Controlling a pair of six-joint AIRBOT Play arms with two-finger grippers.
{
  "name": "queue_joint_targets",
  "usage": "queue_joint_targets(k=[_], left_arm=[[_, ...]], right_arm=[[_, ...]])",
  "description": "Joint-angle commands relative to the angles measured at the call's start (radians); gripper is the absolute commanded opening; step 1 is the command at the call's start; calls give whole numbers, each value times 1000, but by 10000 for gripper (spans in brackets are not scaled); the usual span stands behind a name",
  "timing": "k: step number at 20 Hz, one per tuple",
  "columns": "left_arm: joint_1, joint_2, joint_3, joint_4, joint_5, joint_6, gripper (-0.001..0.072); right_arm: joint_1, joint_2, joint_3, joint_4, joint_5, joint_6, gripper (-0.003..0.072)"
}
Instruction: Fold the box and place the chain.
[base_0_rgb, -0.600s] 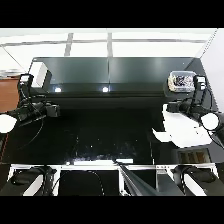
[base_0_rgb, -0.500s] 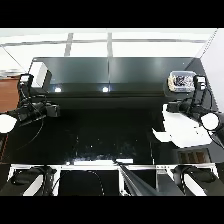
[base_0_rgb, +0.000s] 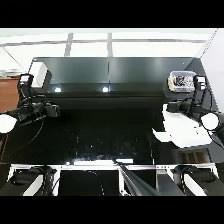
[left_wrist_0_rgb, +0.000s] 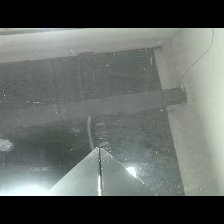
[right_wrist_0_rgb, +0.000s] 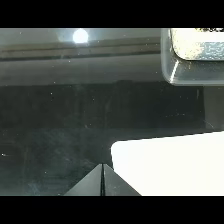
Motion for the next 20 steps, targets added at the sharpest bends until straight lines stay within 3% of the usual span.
queue_joint_targets(k=[1,6,7,8,9,11,14,17,19,20], left_arm=[[1,1,0,0,0,0,26],[1,1,0,0,0,0,26],[1,1,0,0,0,0,26],[1,1,0,0,0,0,26],[1,1,0,0,0,0,26],[1,1,0,0,1,0,26],[1,1,0,0,2,0,26],[1,1,0,0,4,0,26],[1,1,0,0,4,0,26],[1,1,0,0,4,0,26]], right_arm=[[1,0,-1,7,-4,2,16],[2,0,-1,168,-123,1,20],[-1,0,-1,167,-158,1,283],[-10,-2,0,153,-169,-5,712],[-35,-8,15,98,-138,-5,710],[-176,-52,100,-64,34,33,710],[-531,-189,290,-199,263,47,709],[-831,-352,444,-51,449,-69,710],[-919,-477,526,117,655,-414,709],[-922,-536,562,134,757,-530,709]])
